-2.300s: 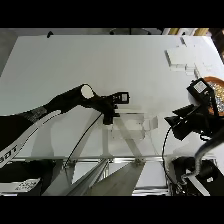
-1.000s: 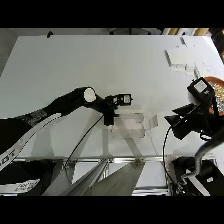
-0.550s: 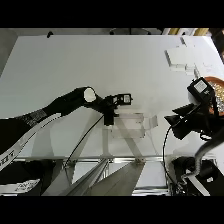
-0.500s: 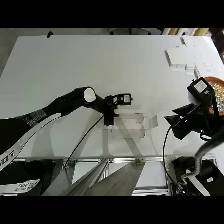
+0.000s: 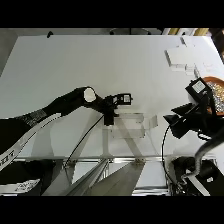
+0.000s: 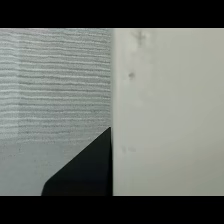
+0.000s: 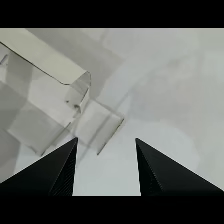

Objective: Fold the box and place the chain.

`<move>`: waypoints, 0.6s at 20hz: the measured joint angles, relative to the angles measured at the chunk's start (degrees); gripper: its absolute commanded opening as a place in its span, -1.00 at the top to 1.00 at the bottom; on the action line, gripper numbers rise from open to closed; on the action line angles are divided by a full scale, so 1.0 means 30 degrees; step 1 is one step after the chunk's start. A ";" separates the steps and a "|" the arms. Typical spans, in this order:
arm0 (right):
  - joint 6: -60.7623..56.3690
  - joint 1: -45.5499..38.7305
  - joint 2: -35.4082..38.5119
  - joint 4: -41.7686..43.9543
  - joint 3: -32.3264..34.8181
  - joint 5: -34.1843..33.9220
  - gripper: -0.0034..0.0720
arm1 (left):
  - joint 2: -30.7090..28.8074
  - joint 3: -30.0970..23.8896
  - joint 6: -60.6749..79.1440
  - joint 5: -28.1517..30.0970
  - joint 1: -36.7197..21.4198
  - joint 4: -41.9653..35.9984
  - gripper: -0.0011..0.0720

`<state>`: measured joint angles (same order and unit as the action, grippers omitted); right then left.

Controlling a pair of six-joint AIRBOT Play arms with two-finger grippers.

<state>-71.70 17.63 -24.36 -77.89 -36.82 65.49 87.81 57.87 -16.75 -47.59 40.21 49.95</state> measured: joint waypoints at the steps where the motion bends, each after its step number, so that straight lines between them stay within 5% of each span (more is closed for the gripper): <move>1: 0.0430 0.0000 -0.0066 0.0124 0.0379 -0.0153 -0.29 | 0.0000 0.0000 0.0000 -0.0007 0.0000 0.0000 0.94; 4: 0.3716 0.0000 -0.0634 0.1231 0.2091 -0.0459 -0.36 | 0.0000 0.0000 0.0000 -0.0007 0.0000 0.0000 0.94; 7: 0.9566 0.0022 -0.1617 0.3169 0.3789 -0.0641 -0.87 | 0.0000 0.0000 -0.0007 -0.0007 0.0000 0.0000 0.94; 12: 1.5125 0.1129 -0.3060 0.4765 0.4911 -0.1690 -0.90 | 0.0000 0.0000 -0.0007 -0.0007 0.0000 -0.0007 0.94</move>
<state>-26.33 21.02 -33.54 -63.59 -22.09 60.42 87.81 57.87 -16.78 -47.62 40.21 49.93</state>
